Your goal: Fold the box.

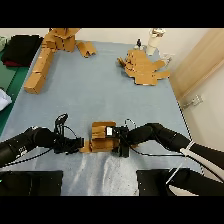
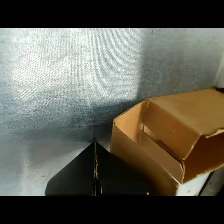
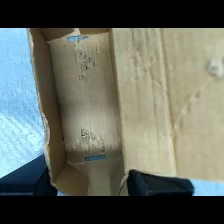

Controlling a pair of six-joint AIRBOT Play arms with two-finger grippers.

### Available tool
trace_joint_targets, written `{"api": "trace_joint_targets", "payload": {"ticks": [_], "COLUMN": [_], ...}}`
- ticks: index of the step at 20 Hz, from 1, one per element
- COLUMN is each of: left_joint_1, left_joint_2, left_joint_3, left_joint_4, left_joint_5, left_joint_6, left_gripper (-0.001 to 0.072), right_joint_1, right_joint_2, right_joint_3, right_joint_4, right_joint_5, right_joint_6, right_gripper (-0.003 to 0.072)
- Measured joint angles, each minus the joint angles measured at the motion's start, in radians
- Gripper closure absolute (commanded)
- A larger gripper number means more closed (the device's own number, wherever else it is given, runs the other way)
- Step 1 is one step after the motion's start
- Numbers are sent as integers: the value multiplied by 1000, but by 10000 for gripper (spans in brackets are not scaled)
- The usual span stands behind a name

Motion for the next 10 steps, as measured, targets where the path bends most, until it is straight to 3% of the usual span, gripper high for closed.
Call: {"api": "trace_joint_targets", "payload": {"ticks": [10], "left_joint_1": [-28], "left_joint_2": [-4], "left_joint_3": [23], "left_joint_4": [-148], "left_joint_5": [48], "left_joint_6": [120], "left_gripper": [696], "right_joint_1": [0], "right_joint_2": [0], "right_joint_3": [0], "right_joint_4": [0], "right_joint_5": [0], "right_joint_6": [0], "right_gripper": [184]}}
